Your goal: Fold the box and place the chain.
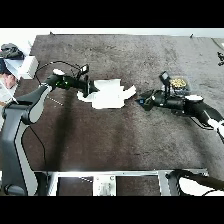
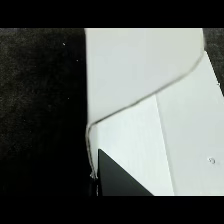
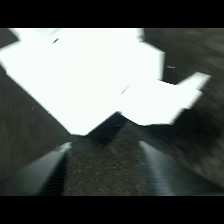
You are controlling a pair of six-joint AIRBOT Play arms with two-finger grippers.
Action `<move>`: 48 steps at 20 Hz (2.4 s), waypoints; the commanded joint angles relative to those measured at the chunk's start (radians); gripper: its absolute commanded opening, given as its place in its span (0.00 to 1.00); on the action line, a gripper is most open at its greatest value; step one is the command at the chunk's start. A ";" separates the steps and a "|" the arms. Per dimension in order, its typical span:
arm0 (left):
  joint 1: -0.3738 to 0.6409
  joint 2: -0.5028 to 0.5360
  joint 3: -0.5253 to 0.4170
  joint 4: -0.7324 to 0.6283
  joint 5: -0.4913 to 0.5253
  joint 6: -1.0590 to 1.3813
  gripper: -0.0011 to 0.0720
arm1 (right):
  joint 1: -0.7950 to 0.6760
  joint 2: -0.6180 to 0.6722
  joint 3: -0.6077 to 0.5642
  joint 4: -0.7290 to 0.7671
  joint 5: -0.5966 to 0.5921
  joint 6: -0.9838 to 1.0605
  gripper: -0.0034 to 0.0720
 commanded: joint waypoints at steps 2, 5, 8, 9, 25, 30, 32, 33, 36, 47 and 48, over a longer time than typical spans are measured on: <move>0.001 0.000 -0.001 0.007 -0.002 0.001 0.03 | 0.169 -0.016 0.002 -0.099 -0.151 -0.220 0.77; 0.001 0.000 -0.001 0.007 -0.001 0.001 0.03 | 0.244 -0.056 0.033 -0.133 -0.163 -0.292 0.78; 0.001 0.000 -0.001 0.005 -0.001 0.001 0.03 | 0.276 -0.121 0.107 -0.218 -0.161 -0.296 0.79; 0.001 0.000 -0.001 0.003 -0.001 0.001 0.03 | 0.282 -0.139 0.128 -0.240 -0.161 -0.296 0.79; 0.001 0.000 -0.001 -0.012 0.001 0.001 0.03 | 0.331 -0.270 0.256 -0.362 -0.271 -0.273 0.82; 0.001 0.000 -0.001 -0.013 0.001 0.001 0.03 | 0.322 -0.236 0.280 -0.366 -0.312 -0.243 0.82; 0.001 0.000 -0.001 -0.013 0.001 0.001 0.03 | 0.311 -0.224 0.280 -0.367 -0.311 -0.243 0.82; 0.001 0.000 -0.001 -0.013 0.001 0.001 0.03 | 0.306 -0.223 0.281 -0.367 -0.312 -0.244 0.82; 0.001 0.000 -0.001 -0.013 0.001 0.001 0.03 | 0.293 -0.225 0.301 -0.366 -0.312 -0.243 0.82; 0.001 0.000 -0.001 -0.012 0.000 0.001 0.03 | 0.249 -0.314 0.455 -0.385 -0.189 -0.213 0.82; 0.001 0.000 -0.001 -0.012 0.000 0.001 0.03 | 0.248 -0.320 0.468 -0.385 -0.189 -0.213 0.82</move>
